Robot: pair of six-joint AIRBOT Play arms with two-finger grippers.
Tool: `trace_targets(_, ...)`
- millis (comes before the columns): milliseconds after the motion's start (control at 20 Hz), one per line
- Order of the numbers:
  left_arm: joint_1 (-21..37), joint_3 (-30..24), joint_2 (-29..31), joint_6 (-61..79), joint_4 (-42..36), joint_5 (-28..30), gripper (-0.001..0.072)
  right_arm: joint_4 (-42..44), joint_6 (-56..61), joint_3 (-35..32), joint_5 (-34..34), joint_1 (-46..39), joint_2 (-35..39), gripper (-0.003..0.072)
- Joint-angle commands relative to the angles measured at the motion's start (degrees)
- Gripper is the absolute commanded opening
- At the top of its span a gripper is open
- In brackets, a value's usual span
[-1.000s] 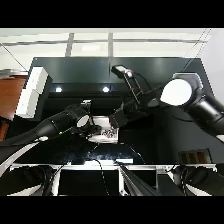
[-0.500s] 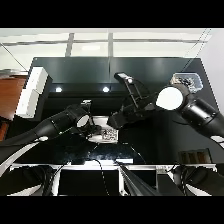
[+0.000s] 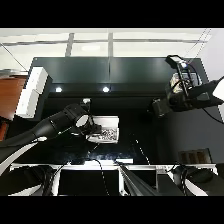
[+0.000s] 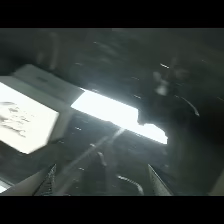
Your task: Fold the box and place the chain.
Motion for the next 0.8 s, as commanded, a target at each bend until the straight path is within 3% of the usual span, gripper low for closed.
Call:
trace_targets(0, 0.02, 1.7, 1.68, 0.37, -0.37, -2.84, 0.072, -3.08, -0.72, -0.04, -0.13, -2.16, 0.96, 0.0714)
trace_targets(200, 0.0, 2.62, 9.46, 7.82, -0.26, -7.15, 0.072, -1.53, -1.38, -0.04, -6.27, -2.16, 0.87, 0.0714)
trace_targets(300, -1.27, 2.6, 15.39, 12.59, 0.44, -12.9, 0.0716, 2.36, -3.78, -0.02, -11.96, -0.94, 0.13, 0.0715)
trace_targets(450, -3.93, 1.38, 25.57, 13.57, 8.02, -18.64, 0.0717, 5.7, -4.02, 0.79, -20.06, 5.95, -5.01, 0.0715)
trace_targets(600, -3.21, -3.21, 36.46, 18.34, 6.86, -18.73, 0.0716, -1.6, 1.92, 9.51, -16.59, 7.34, -16.96, 0.0714)
trace_targets(750, 1.75, -11.37, 44.19, 18.49, 4.48, -15.06, 0.0717, 5.33, -4.02, 16.55, -13.18, 9.6, -27.19, 0.0714)
